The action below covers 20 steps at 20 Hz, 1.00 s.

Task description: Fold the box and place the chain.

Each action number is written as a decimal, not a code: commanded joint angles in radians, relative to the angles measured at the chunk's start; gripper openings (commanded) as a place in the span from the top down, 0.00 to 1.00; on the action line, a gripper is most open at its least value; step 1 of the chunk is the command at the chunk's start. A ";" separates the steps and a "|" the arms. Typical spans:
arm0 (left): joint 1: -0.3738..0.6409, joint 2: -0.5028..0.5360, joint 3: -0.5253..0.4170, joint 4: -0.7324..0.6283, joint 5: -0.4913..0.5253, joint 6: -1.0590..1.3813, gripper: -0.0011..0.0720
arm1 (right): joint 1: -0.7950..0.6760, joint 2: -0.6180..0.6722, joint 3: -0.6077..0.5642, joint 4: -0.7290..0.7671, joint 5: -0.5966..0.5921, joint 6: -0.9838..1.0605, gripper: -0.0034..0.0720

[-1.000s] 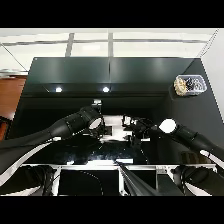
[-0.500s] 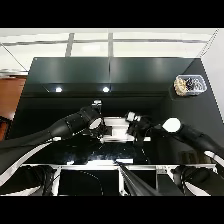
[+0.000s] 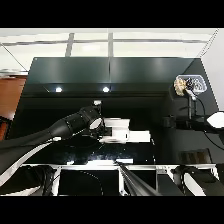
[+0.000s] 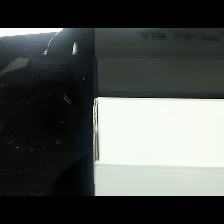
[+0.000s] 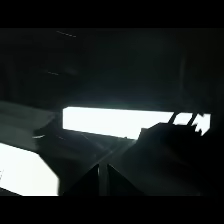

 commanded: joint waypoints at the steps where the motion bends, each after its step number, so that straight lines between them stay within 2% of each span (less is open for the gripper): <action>1: 0.000 -0.001 0.001 0.002 -0.002 0.000 0.95 | -0.130 -0.077 -0.076 0.058 0.102 0.144 0.89; 3: 0.000 0.000 0.001 0.002 -0.003 0.000 0.94 | -0.076 -0.171 -0.123 0.159 0.096 0.080 0.89; 7: 0.000 -0.001 0.001 0.002 0.001 0.000 0.95 | 0.102 -0.323 -0.131 0.315 0.019 -0.056 0.89; 10: 0.000 -0.001 0.001 0.002 0.001 0.000 0.94 | 0.205 -0.369 -0.121 0.513 0.008 -0.236 0.89; 13: 0.000 0.000 0.001 0.002 0.000 0.000 0.95 | 0.233 -0.369 -0.047 0.486 0.060 -0.275 0.88; 14: 0.000 0.000 0.001 0.002 0.000 0.000 0.95 | 0.232 -0.369 -0.015 0.476 0.099 -0.274 0.59; 15: 0.000 0.000 0.001 0.002 -0.001 0.000 0.95 | 0.232 -0.369 0.010 0.475 0.138 -0.275 0.18; 16: 0.000 0.000 0.001 0.002 -0.001 0.000 0.94 | 0.233 -0.369 0.027 0.476 0.166 -0.275 0.11; 20: 0.000 0.000 0.001 0.002 0.000 0.000 0.94 | 0.307 -0.369 0.054 0.489 0.151 -0.273 0.11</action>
